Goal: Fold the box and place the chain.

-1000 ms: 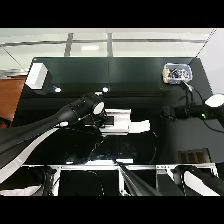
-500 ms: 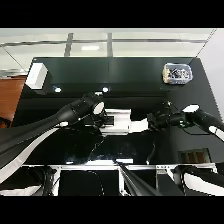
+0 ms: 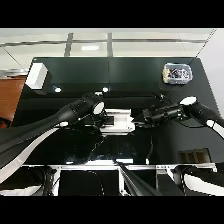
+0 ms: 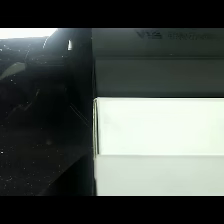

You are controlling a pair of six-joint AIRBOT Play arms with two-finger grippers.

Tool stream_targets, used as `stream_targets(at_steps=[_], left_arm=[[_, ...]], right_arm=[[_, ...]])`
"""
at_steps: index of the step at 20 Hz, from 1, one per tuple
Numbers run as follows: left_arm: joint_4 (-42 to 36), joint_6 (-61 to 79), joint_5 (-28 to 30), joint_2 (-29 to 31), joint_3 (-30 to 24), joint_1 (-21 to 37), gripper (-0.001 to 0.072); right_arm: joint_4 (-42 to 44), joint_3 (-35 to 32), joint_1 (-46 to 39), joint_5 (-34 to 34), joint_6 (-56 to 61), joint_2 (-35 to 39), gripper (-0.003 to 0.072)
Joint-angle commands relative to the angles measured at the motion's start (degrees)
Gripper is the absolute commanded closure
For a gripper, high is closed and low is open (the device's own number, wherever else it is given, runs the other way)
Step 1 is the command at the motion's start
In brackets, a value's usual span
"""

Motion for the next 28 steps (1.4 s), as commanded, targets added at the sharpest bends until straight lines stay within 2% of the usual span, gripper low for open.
stream_targets(at_steps=[1,4,5,6,12,22,28], left_arm=[[0.0,0.0,-0.2,0.0,0.0,0.1,0.0684],[0.0,0.0,-0.2,0.0,0.0,0.1,0.0684],[0.0,0.0,-0.2,0.0,0.0,0.1,0.0684],[0.0,0.0,-0.2,0.0,0.0,0.1,0.0684],[0.0,0.0,-0.2,0.0,0.0,0.1,0.0684],[0.0,0.0,-0.2,0.0,0.0,0.1,0.0684],[0.0,0.0,-0.2,0.0,0.0,0.1,0.0684]], right_arm=[[-0.1,3.0,3.0,-1.0,2.1,0.0,0.0277],[-5.4,7.3,6.5,-2.8,8.1,0.0,0.0277],[-8.4,8.6,7.9,-3.1,11.0,0.0,0.0339],[-10.4,9.6,9.1,-3.2,13.1,0.0,0.0352],[-20.5,12.2,15.1,-5.8,22.6,0.0,0.0352],[-34.6,12.4,24.7,-16.3,39.8,-0.3,0.0353],[-49.4,14.3,30.6,-15.6,53.9,-0.5,0.0354]])
